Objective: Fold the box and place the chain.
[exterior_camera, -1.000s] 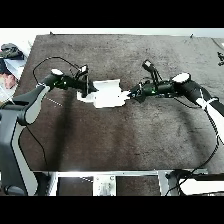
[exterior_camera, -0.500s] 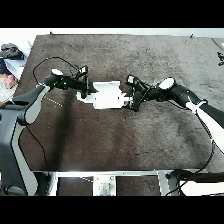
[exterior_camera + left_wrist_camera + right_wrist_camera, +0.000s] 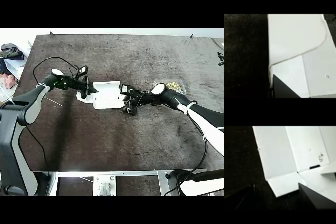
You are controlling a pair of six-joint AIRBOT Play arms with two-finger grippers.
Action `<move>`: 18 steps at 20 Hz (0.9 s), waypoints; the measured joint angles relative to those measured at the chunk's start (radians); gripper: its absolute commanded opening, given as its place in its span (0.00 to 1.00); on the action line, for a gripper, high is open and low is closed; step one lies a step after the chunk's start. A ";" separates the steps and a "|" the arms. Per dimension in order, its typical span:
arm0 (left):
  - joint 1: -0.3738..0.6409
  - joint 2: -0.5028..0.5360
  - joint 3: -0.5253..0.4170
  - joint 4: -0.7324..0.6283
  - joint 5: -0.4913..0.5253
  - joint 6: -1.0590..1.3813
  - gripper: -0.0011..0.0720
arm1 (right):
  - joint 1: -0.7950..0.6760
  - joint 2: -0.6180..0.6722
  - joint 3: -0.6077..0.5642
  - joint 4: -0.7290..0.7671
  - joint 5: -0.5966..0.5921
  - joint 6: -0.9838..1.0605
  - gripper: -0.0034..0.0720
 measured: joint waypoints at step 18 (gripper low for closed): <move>0.000 0.000 0.000 0.002 -0.016 -0.002 0.03 | 0.065 -0.036 0.042 0.074 -0.169 -0.116 0.82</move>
